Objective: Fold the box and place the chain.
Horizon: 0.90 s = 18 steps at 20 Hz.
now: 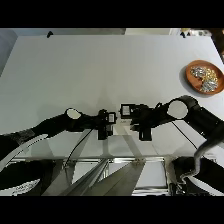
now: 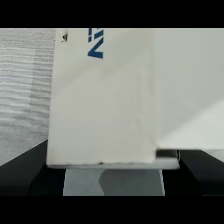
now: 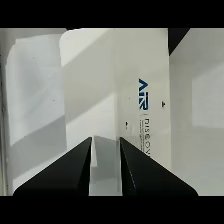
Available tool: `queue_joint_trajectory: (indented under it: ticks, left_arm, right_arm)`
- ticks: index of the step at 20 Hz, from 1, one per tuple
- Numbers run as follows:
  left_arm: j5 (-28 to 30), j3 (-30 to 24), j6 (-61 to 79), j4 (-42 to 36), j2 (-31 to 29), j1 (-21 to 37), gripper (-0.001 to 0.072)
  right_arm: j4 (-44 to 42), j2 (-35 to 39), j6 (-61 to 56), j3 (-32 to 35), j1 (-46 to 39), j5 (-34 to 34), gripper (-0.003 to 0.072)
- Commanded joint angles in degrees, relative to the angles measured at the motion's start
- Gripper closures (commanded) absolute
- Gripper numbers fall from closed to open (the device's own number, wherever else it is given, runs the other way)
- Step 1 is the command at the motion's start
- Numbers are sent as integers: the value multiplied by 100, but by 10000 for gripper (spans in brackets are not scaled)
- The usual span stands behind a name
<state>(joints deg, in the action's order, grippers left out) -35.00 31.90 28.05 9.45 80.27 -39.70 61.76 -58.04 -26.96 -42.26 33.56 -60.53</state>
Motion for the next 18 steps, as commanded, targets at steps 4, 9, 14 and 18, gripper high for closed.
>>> queue_joint_trajectory:
  ticks: [4,9,14,18]
  left_arm:
    - [2,2,0,2,-4,-2,336]
    - [2,2,0,2,-4,-2,336]
    - [2,2,0,2,-4,-2,336]
    - [2,2,0,2,-4,-2,336]
  right_arm:
    - [509,4,-177,2,7,393,486]
    - [142,4,-116,2,7,-7,527]
    - [282,4,-153,133,326,184,522]
    - [866,4,-704,179,363,684,524]
